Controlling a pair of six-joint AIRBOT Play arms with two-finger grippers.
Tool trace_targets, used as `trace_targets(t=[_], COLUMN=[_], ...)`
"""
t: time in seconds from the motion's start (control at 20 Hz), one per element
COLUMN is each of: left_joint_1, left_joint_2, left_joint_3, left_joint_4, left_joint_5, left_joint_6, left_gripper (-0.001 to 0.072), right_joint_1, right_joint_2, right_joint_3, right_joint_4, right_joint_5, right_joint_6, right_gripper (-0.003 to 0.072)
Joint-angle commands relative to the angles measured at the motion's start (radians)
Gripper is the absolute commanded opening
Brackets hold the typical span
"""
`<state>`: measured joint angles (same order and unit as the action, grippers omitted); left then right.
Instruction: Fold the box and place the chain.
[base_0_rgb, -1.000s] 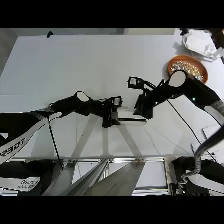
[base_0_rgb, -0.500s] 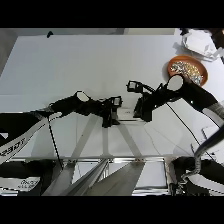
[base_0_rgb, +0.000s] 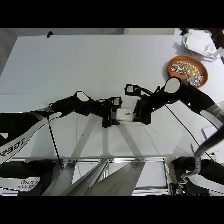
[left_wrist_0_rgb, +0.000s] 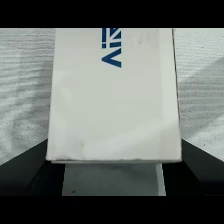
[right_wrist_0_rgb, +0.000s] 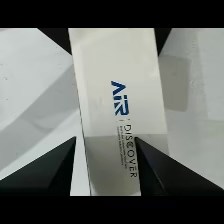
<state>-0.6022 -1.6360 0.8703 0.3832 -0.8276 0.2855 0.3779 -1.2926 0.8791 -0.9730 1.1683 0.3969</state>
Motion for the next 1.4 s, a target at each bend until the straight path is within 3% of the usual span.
trace_targets(t=[0.0,0.4,0.45,0.5,0.55,0.8,1.0,1.35], left_joint_1=[0.000,0.000,0.000,0.000,0.000,0.000,0.000,0.000], left_joint_2=[0.000,0.000,0.000,0.000,0.000,0.000,0.000,0.000], left_joint_3=[0.000,0.000,0.000,0.000,0.000,0.000,0.000,0.000], left_joint_4=[-0.002,-0.002,-0.002,-0.002,-0.002,-0.002,-0.002,-0.002], left_joint_5=[0.001,0.001,0.000,0.001,0.001,0.001,0.001,0.001], left_joint_6=[-0.002,-0.002,-0.002,-0.002,-0.002,-0.002,-0.002,-0.002], left_gripper=[0.0210,0.0210,0.0210,0.0210,0.0210,0.0210,0.0210,0.0210], right_joint_1=[0.001,0.000,0.000,0.000,0.000,-0.020,-0.054,-0.054], right_joint_2=[0.013,0.130,0.130,0.130,0.130,0.130,0.130,0.128], right_joint_3=[-0.003,-0.003,-0.004,-0.012,-0.029,-0.183,-0.275,-0.333], right_joint_4=[0.001,0.055,0.095,0.146,0.199,0.283,0.413,0.412], right_joint_5=[-0.007,-0.089,-0.088,-0.089,-0.101,-0.247,-0.279,-0.291], right_joint_6=[-0.002,0.000,0.011,0.015,0.008,-0.011,-0.126,-0.164], right_gripper=[0.0436,0.0431,0.0337,0.0115,0.0010,0.0009,0.0009,0.0008])
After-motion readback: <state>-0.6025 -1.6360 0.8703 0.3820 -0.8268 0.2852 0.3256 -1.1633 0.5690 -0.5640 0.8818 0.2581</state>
